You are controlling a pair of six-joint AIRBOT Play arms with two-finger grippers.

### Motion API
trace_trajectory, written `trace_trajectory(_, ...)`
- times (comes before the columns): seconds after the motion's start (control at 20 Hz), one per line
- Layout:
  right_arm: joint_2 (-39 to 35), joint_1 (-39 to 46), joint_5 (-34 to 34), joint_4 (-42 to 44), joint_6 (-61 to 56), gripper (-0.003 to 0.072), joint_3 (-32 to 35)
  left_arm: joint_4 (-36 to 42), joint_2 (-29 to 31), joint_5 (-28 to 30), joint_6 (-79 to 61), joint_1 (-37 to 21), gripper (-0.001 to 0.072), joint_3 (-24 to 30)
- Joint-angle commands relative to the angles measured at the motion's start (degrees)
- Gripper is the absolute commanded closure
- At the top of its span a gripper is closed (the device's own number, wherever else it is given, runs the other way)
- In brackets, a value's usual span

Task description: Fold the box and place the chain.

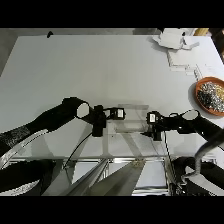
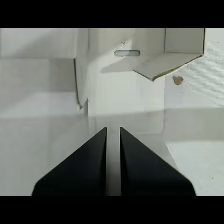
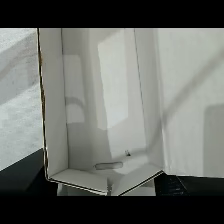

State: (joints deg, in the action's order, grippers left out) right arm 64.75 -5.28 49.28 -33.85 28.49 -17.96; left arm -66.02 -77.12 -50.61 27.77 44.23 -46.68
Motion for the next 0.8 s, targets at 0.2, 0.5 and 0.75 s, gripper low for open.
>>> trace_trajectory(0.2,0.02,0.04,-0.22,0.17,-0.11,0.0226,-0.02,4.48,0.07,9.11,-10.05,-0.02,0.0296,2.40)
trace_trajectory(0.5,0.02,0.04,-0.22,0.17,-0.11,0.0226,-0.02,6.69,0.07,9.86,-10.05,0.09,0.0297,2.40)
trace_trajectory(0.75,0.02,0.04,-0.22,0.17,-0.11,0.0226,-0.02,11.65,-0.26,10.05,-15.61,1.66,0.0300,2.40)
